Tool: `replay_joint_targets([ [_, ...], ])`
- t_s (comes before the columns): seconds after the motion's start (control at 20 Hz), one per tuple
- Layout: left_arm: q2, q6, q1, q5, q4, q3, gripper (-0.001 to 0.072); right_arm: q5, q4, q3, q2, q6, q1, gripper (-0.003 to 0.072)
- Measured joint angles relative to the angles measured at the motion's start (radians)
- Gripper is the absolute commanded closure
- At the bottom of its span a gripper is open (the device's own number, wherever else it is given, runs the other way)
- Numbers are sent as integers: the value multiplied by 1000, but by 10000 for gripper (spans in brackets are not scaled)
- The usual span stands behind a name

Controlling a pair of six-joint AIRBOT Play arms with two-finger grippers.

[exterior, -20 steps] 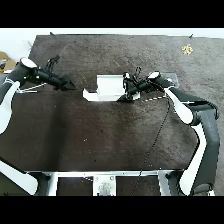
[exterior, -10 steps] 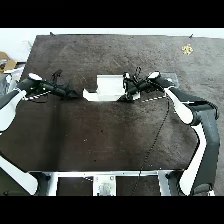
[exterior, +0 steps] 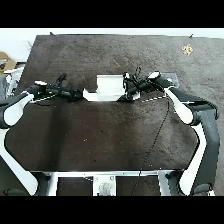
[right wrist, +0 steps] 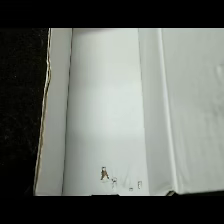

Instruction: Fold the box and place the chain.

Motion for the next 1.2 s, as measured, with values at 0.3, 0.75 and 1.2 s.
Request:
replay_joint_targets([
  [0.3, -13, 8, -50, 5, -20, 18, 699, 0, 0, 0, 0, 0, 0, 368],
  [0.75, -5, -50, -60, -85, 25, 140, 288, 0, 0, 0, 0, 0, 0, 368],
  [1.2, -3, -107, -120, -89, 109, 196, 297, 0, 0, 0, 0, 0, 0, 368],
])
